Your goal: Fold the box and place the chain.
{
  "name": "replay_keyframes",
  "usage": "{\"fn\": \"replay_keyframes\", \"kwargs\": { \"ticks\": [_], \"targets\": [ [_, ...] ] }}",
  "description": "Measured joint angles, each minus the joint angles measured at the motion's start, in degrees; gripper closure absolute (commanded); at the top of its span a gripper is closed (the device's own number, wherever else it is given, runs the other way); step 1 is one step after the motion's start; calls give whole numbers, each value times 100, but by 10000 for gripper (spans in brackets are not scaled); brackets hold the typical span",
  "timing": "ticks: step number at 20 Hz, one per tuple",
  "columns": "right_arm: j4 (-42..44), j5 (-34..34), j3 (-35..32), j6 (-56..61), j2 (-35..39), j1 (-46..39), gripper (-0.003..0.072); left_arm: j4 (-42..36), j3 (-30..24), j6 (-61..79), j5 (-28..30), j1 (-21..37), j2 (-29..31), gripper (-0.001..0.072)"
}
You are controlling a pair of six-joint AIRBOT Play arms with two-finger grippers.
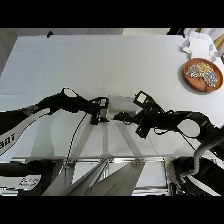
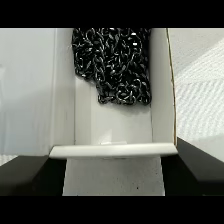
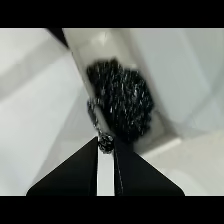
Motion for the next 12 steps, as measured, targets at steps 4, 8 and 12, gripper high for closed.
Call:
{"fn": "replay_keyframes", "kwargs": {
  "ticks": [4,8,12],
  "targets": [
    [262,-481,223,-17,33,-2,667,0,0,0,0,0,0,556],
    [752,-866,286,-20,-105,39,603,0,0,0,-2,0,0,556],
    [1102,-1305,304,-20,-507,341,606,0,0,-2,-2,0,0,556]
  ]
}}
